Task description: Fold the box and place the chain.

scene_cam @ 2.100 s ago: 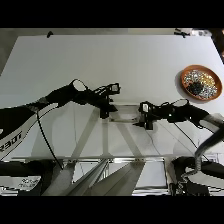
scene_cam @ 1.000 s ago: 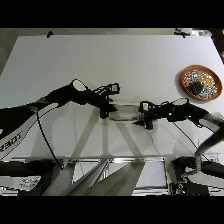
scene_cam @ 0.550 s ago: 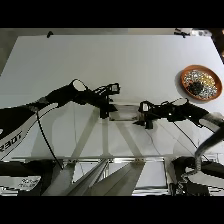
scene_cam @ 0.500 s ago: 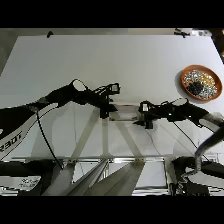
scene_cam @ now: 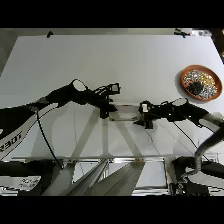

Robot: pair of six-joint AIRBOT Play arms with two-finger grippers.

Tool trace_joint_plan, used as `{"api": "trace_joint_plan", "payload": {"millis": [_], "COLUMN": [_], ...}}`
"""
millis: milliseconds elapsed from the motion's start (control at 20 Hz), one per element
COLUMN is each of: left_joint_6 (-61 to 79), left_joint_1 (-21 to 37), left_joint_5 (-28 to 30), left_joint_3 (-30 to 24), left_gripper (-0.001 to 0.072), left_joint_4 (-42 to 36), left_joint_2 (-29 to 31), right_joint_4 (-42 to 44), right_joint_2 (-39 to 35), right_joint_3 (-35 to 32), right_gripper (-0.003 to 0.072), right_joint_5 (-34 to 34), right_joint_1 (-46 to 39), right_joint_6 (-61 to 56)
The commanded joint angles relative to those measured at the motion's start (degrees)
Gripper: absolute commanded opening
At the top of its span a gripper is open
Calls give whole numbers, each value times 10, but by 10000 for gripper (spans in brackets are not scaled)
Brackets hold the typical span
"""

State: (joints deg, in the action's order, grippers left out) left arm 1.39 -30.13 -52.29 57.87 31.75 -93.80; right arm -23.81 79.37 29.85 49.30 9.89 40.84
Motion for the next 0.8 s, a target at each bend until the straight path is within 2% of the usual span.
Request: {"api": "trace_joint_plan", "payload": {"millis": [0, 250, 300, 350, 400, 550, 600, 650, 700, 750], "left_joint_6": [0, 3, 3, 2, -4, -3, -3, -3, -3, -3], "left_joint_1": [0, 0, 2, 2, 2, 2, 2, 2, 2, 2], "left_joint_5": [4, -15, -17, -20, -20, -28, -29, -28, -28, -29], "left_joint_3": [0, 0, 0, 0, 0, 0, 0, 0, 0, 0], "left_gripper": [12, 24, 98, 233, 325, 358, 421, 537, 600, 601], "left_joint_4": [0, 0, 0, 1, 0, 1, 2, 2, 2, 3], "left_joint_2": [0, 1, 2, 3, 7, 21, 26, 33, 40, 44], "right_joint_4": [-2, -2, -1, -2, -2, -2, -2, -2, -2, -2], "right_joint_2": [0, 0, 0, 0, 0, 0, 0, 0, 0, 0], "right_joint_3": [0, 0, 0, 0, 0, 0, 0, 0, 0, 0], "right_gripper": [414, 415, 415, 414, 414, 414, 414, 413, 413, 413], "right_joint_5": [28, 72, 80, 88, 89, 88, 88, 86, 82, 82], "right_joint_1": [0, 0, 0, 0, 0, 0, 0, 0, 0, 0], "right_joint_6": [0, 0, 0, 0, 0, 0, 0, 0, 0, 0]}}
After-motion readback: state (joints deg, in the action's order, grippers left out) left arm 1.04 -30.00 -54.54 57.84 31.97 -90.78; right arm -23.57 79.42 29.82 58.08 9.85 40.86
